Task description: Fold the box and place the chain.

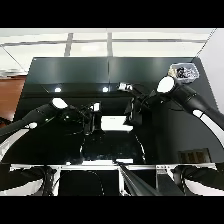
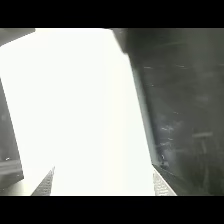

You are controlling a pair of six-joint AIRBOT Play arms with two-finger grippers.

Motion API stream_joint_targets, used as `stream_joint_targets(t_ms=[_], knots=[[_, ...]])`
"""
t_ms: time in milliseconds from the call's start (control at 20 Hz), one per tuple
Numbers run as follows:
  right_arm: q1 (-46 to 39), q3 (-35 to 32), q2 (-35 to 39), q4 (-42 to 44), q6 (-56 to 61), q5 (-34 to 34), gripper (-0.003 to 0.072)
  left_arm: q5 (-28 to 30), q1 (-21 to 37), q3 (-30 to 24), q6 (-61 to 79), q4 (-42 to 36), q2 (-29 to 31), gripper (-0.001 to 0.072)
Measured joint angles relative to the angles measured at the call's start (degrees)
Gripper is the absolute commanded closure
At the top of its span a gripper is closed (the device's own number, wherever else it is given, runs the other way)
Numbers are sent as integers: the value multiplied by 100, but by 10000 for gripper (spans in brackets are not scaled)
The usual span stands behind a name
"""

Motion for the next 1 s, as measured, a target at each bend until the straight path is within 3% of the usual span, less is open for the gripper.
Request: stream_joint_targets(t_ms=[250,300,350,450,500,550,1000], knots=[[114,-81,2,15,-201,50,19,-2,0,2,-2,0,0,290],[125,-92,2,9,-219,0,60,-2,0,0,-2,0,0,290],[133,-92,2,-2,-229,-66,188,-2,0,2,-2,0,0,291],[136,-98,2,-2,-243,-155,238,-2,0,0,-2,2,0,290],[142,-101,2,-9,-256,-199,393,-2,0,0,-4,2,0,290],[142,-103,2,-17,-260,-216,459,-2,0,2,-4,2,0,290],[146,-105,7,-166,-258,-199,458,-2,0,0,-4,2,0,290]])
